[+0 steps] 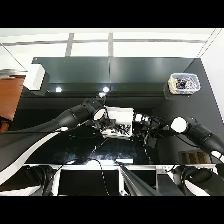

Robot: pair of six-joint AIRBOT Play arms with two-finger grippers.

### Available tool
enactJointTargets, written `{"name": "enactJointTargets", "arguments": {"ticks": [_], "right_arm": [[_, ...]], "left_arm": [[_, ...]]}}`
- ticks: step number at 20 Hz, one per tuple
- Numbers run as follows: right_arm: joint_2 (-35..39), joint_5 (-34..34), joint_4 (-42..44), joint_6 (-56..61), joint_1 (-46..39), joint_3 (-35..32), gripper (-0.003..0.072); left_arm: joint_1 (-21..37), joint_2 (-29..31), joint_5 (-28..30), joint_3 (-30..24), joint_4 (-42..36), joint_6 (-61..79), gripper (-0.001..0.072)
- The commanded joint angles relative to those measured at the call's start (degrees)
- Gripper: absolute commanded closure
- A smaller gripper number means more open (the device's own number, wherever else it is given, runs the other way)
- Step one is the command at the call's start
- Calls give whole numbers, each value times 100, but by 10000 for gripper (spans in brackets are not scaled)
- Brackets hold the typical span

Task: Fold the box and place the chain.

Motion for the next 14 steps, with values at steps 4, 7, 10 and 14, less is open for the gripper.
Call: {"name": "enactJointTargets", "arguments": {"ticks": [4,7,10,14], "right_arm": [[-7,-774,31,-42,385,-92,152],[-7,-1032,31,-42,553,-92,152],[-7,-1029,-13,-42,555,-96,153],[-72,-1003,-20,-42,555,-105,153]], "left_arm": [[4,-2,-42,0,2,0,681],[4,-2,-44,0,2,0,681],[4,-2,-42,0,2,0,681],[4,-2,-42,0,2,0,681]]}}
